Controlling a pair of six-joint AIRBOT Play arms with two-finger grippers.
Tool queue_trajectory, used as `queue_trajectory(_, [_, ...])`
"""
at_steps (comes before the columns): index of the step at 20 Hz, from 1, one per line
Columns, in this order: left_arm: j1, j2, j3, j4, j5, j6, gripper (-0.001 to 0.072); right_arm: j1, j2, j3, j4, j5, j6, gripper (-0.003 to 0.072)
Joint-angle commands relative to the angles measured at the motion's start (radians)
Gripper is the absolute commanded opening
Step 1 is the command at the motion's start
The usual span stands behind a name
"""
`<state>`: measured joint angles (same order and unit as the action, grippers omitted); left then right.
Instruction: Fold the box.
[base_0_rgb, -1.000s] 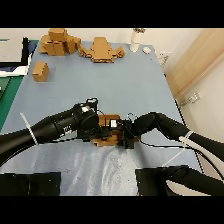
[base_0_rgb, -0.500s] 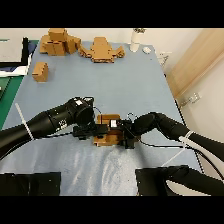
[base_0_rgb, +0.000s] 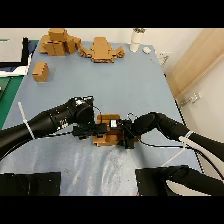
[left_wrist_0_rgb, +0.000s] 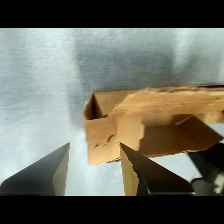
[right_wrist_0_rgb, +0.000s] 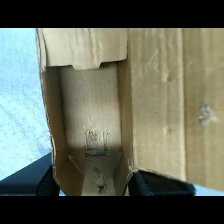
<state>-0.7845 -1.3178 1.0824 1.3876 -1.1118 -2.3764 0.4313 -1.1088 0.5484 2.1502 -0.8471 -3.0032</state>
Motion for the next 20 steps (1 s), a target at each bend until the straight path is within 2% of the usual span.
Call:
queue_trajectory(1, [-0.001, -0.006, 0.0, 0.045, -0.054, -0.022, 0.0467, 0.0, 0.0, 0.001, 0.0, 0.0, 0.0, 0.0522])
queue_trajectory(6, [-0.023, -0.03, 0.001, 0.029, 0.015, -0.022, 0.0466, 0.0, 0.0, 0.001, 0.0, 0.0, 0.0, 0.0522])
queue_trajectory(14, [-0.039, -0.043, 0.006, 0.02, -0.014, -0.027, 0.0467, 0.0, 0.0, 0.001, 0.0, 0.0, 0.0, 0.0522])
queue_trajectory(16, [-0.039, -0.042, 0.02, 0.026, -0.053, -0.03, 0.0467, 0.0, 0.0, 0.001, 0.0, 0.0, 0.0, 0.0522])
queue_trajectory(20, [-0.037, -0.04, 0.064, 0.032, -0.045, -0.029, 0.0467, 0.0, 0.0, 0.001, 0.0, 0.0, 0.0, 0.0522])
